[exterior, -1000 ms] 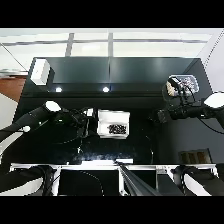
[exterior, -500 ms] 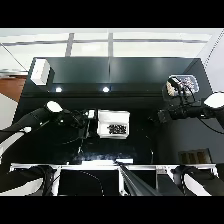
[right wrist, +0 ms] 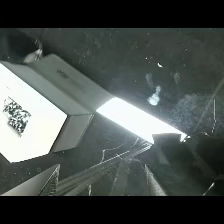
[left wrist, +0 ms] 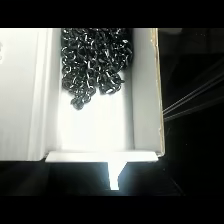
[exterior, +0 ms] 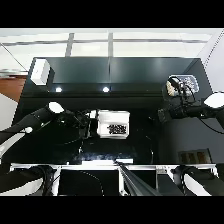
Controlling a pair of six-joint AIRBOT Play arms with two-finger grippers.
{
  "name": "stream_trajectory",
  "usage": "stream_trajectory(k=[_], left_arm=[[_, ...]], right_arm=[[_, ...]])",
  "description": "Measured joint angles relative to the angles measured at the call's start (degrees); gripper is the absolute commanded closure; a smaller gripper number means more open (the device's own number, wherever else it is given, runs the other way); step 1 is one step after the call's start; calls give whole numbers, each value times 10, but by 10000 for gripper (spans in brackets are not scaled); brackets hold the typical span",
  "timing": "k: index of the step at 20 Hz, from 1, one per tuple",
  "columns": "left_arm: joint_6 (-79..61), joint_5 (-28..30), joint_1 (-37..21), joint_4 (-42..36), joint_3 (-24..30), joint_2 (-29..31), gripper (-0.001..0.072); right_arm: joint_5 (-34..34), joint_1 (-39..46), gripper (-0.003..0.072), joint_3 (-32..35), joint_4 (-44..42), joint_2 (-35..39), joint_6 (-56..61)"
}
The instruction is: Fold the box and place the chain.
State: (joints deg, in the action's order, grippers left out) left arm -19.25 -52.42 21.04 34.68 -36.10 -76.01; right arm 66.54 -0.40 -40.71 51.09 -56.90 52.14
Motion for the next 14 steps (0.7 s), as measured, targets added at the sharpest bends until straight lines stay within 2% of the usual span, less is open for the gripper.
stream_trajectory(k=[4,6,7,8,12,13,14], left_arm=[[10,13,11,9,0,0,2],[15,20,13,11,0,0,53],[17,21,14,11,0,0,142],[17,21,14,11,0,0,185],[18,23,15,11,0,0,188],[19,23,15,12,0,0,188],[19,23,15,12,0,0,188]], right_arm=[[-3,0,74,0,0,0,0],[-3,0,74,0,0,0,0],[-3,0,74,0,0,0,0],[-3,0,74,0,-2,0,0],[-46,-30,61,-2,-24,0,23],[-68,-47,-12,-7,-31,-2,35],[-87,-66,-16,-16,-35,-5,47]])
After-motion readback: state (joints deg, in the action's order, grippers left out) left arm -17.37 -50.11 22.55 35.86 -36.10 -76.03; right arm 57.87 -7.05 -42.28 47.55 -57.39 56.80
